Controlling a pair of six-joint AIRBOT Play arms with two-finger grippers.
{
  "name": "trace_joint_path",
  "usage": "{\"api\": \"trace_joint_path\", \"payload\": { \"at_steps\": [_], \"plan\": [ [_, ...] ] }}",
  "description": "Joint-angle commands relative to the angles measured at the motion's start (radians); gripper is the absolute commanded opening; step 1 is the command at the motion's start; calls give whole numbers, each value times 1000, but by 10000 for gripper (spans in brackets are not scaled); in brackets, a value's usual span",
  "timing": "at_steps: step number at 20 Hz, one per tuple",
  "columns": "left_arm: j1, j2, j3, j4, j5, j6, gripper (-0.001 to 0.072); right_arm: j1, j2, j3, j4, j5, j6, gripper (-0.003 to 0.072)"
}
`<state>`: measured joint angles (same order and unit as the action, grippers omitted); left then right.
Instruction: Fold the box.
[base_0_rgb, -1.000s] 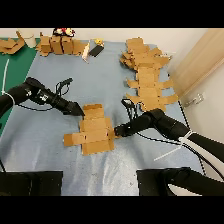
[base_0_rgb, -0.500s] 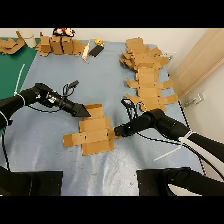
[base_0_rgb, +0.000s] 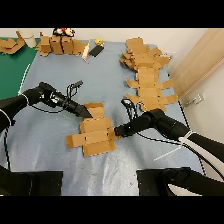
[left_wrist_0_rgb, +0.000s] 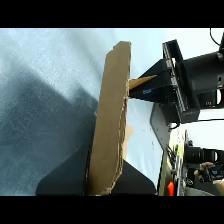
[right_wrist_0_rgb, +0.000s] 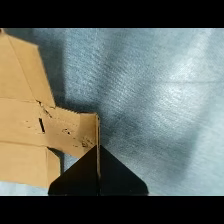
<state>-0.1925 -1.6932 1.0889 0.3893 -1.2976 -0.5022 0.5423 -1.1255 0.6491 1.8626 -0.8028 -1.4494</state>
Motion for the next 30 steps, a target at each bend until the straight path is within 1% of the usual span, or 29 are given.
{"api": "trace_joint_path", "payload": {
  "at_steps": [1,5,6,7,8,9,12,14,16,18,20,22,24,27,30],
  "plan": [
    [-1,0,1,0,-7,17,102,0,1,0,0,0,0,2],
    [-2,0,1,0,-21,68,98,0,1,0,-1,0,0,5],
    [-2,0,1,0,-20,74,11,0,1,0,-8,0,1,38],
    [-2,0,1,0,-20,82,11,-1,1,0,-16,0,1,180],
    [-2,0,5,-1,-17,88,11,-4,1,1,-22,-1,2,346],
    [-3,0,15,-1,-19,100,11,-13,1,5,-24,-9,12,395],
    [-21,0,69,-2,-16,133,10,-54,15,48,-84,-84,81,395],
    [-51,0,95,-17,-3,180,9,-90,45,93,-125,-145,125,395],
    [-94,14,95,-20,38,214,8,-125,90,139,-185,-195,177,395],
    [-135,39,80,-22,66,299,8,-154,139,164,-250,-219,242,394],
    [-164,71,52,-36,130,368,8,-177,185,165,-276,-220,272,351],
    [-178,111,9,-80,208,438,8,-181,207,165,-277,-221,289,332],
    [-191,151,-48,-127,261,519,7,-181,203,163,-267,-220,290,332],
    [-225,200,-134,-127,294,597,8,-181,179,162,-241,-220,290,332],
    [-244,218,-184,-126,322,622,8,-181,151,161,-241,-219,290,332]
  ]
}}
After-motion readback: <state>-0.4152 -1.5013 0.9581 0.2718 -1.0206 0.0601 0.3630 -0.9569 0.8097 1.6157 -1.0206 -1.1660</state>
